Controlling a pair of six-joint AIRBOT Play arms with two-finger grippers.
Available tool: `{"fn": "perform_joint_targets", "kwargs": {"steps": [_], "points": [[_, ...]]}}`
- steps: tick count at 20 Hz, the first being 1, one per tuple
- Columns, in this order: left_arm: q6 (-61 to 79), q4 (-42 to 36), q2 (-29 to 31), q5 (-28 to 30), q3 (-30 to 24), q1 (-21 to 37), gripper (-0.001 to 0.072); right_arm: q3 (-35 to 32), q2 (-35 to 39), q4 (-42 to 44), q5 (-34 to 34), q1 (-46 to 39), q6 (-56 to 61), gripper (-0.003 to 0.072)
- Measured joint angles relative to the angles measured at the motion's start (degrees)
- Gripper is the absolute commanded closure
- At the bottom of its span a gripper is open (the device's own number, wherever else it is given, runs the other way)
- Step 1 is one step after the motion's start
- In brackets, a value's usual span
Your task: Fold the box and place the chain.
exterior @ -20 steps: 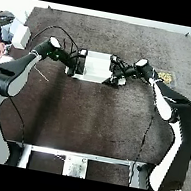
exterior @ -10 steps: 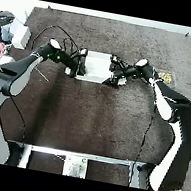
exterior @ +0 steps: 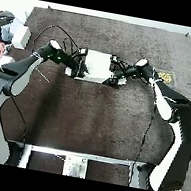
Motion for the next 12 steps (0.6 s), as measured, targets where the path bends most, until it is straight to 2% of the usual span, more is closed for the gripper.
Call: {"fn": "perform_joint_targets", "kwargs": {"steps": [5, 6, 7, 8, 12], "points": [[-0.02, 0.0, 0.0, 0.04, 0.0, 0.0, 0.0275, 0.0, 0.0, 0.02, -0.02, 0.0, 0.02, 0.0079], [-0.02, 0.02, 0.0, 0.02, 0.0, 0.0, 0.0242, 0.0, 0.0, 0.02, -0.04, 0.0, 0.02, 0.0079], [-0.02, 0.0, 0.0, 0.02, 0.0, 0.0, 0.0022, 0.0, 0.0, 0.02, -0.04, 0.0, 0.02, 0.0079], [-0.09, -0.02, 0.0, 0.07, 0.0, 0.0, 0.0001, 0.0, 0.0, 0.0, -0.04, 0.0, 0.0, 0.0079], [-0.72, -0.04, 0.0, 0.09, 0.0, 0.0, 0.0003, 0.0, 0.0, 0.02, -0.07, 0.0, 0.02, 0.0079]]}}
